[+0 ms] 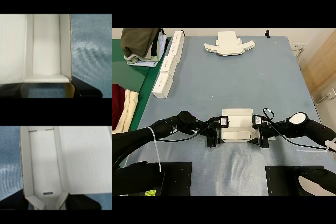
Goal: Fold the box.
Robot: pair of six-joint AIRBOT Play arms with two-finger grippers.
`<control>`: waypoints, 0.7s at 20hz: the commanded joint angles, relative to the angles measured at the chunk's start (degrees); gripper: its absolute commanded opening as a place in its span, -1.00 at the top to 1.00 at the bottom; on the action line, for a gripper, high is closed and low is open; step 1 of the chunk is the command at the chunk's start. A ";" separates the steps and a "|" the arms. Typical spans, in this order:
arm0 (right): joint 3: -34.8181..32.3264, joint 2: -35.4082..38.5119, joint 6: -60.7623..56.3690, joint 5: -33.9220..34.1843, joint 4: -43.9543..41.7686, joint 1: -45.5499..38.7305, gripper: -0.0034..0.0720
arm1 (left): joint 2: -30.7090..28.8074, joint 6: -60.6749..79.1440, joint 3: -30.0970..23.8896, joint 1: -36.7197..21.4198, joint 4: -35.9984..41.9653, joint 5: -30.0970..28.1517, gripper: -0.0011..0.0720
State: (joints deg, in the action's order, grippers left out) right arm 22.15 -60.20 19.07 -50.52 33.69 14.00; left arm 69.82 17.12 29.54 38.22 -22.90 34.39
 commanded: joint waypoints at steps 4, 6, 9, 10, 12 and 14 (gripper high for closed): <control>0.04 0.02 -0.02 0.00 -0.02 0.02 -0.69 | 0.00 -0.02 0.04 0.02 -0.07 0.09 -0.46; 0.04 0.02 -0.02 0.00 -0.02 0.02 -0.69 | -0.02 -1.38 0.02 0.02 0.02 0.59 -0.46; 0.04 0.02 -0.02 0.00 -0.02 0.02 -0.69 | -0.04 -1.57 0.04 0.02 0.15 1.60 -0.46; 0.04 0.02 -0.02 0.00 -0.02 0.02 -0.69 | -0.07 -1.57 0.04 0.02 0.15 1.60 -0.46; 0.04 0.02 -0.02 0.00 -0.04 0.02 -0.69 | -0.04 -1.57 0.04 0.02 0.15 1.60 -0.46; 0.04 0.02 -0.02 0.00 -0.04 0.02 -0.69 | -0.07 -1.57 0.04 0.02 0.15 1.60 -0.46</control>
State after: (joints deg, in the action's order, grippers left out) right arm 22.15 -60.20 19.05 -50.59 33.69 14.00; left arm 69.82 15.59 29.56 38.20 -22.79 35.70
